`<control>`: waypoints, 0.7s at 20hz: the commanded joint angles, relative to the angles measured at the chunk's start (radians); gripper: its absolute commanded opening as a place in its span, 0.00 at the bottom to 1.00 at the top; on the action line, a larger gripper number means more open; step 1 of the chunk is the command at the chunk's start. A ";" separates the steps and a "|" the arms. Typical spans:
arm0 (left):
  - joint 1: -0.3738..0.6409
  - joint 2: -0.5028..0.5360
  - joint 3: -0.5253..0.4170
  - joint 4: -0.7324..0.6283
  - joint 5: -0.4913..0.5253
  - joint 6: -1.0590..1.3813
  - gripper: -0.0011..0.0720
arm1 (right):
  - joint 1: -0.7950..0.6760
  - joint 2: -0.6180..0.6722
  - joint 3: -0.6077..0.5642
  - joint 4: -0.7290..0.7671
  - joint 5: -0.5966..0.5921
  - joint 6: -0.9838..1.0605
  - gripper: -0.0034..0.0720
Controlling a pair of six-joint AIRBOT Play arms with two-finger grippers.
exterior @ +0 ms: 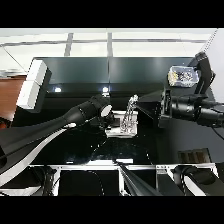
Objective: Fold the box and place the chain.
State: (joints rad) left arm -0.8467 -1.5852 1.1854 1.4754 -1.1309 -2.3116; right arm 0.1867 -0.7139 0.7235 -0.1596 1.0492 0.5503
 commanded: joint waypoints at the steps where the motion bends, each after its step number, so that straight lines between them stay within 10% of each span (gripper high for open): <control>1: 0.000 0.000 0.001 0.000 0.001 0.000 0.06 | 0.004 0.001 0.023 0.028 -0.014 -0.010 0.06; 14: 0.000 0.000 0.001 0.000 0.001 0.000 0.05 | 0.083 -0.071 -0.082 -0.359 -0.045 0.196 0.07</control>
State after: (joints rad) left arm -0.8467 -1.5852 1.1854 1.4754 -1.1301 -2.3123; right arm 0.2382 -0.7506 0.7158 -0.4080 1.0328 0.6804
